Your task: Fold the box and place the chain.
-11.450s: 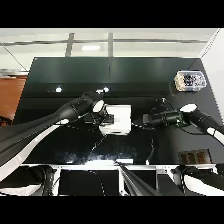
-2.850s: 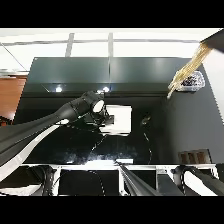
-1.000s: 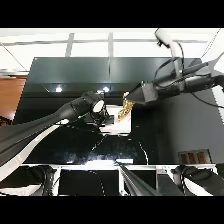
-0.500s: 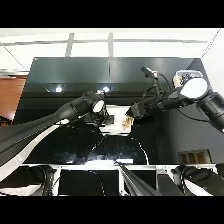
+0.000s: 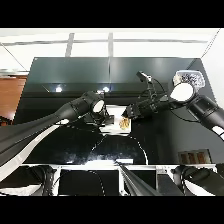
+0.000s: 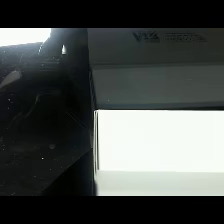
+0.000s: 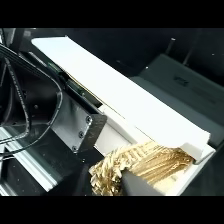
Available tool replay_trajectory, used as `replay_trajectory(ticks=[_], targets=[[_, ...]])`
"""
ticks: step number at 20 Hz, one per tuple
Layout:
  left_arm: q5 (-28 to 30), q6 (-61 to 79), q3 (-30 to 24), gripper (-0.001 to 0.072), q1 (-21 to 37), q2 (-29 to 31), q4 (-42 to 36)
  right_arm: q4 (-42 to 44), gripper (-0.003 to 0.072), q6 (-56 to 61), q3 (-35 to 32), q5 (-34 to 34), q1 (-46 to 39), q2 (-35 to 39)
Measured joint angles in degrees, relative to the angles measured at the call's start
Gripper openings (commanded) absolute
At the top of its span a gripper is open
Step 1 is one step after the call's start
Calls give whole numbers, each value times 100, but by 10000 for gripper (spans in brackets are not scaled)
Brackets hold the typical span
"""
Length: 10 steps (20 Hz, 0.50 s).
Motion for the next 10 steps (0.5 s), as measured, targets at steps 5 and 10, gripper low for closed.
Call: replay_trajectory(ticks=[5, 10], targets=[[2, 0, -2, 26, 0, 0, 0, -433, 317, 2, 136, 411, -544, 138], [24, 0, 0, 26, 0, 0, 0, -1036, 317, 44, 190, 691, -1565, 612]])
